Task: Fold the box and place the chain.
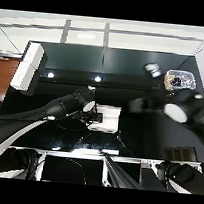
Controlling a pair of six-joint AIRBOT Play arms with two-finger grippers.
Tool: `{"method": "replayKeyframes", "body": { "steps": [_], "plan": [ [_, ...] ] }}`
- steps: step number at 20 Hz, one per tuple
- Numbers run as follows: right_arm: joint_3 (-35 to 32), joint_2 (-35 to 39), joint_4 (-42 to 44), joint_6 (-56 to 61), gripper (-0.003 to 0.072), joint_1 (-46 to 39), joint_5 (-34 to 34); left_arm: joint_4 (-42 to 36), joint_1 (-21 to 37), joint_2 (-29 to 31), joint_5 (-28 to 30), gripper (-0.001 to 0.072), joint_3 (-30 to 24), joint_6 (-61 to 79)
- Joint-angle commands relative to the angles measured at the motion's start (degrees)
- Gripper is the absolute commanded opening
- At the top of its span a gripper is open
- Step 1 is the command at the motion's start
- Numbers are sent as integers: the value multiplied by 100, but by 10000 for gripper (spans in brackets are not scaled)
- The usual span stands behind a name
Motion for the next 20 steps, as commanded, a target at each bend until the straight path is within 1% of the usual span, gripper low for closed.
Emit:
{"method": "replayKeyframes", "body": {
  "steps": [1,2,4,5,6,7,8,9,10,12,13,14,16,18,20],
  "plan": [
    [-74,404,-2800,-181,282,-1093,-535,-2,0,0,2,31,2,-4],
    [-155,337,-3001,-181,282,-1609,-1141,-2,0,0,2,31,2,-2],
    [-227,39,-2839,-20,282,-2828,-2621,-2,0,0,2,31,2,-2],
    [-208,-186,-2708,446,282,-3362,-3220,0,0,0,2,31,2,-2],
    [-127,-485,-2555,887,282,-3836,-3547,2,2,0,7,31,2,-2],
    [66,-839,-2317,1071,282,-4164,-3499,2,2,0,2,31,2,-2],
    [380,-1281,-2020,1032,285,-4409,-3217,2,0,0,2,31,2,-2],
    [752,-1751,-1716,988,521,-4575,-2885,2,2,0,7,31,2,-2],
    [1110,-2173,-1233,752,671,-4701,-2704,22,2,0,11,31,2,-2],
    [1926,-2975,315,-439,671,-4933,-2249,44,2,0,9,31,2,0],
    [2369,-3373,769,-564,671,-5018,-1853,42,2,0,7,31,2,-2],
    [2802,-3735,949,-350,671,-5086,-1414,31,0,0,2,31,2,-2],
    [3674,-4387,944,122,671,-5156,-483,7,0,0,2,31,2,0],
    [4325,-4843,911,229,671,-5195,-2,22,2,0,4,31,2,0],
    [4701,-5108,723,398,670,-5219,278,26,4,0,2,31,2,2]
  ]
}}
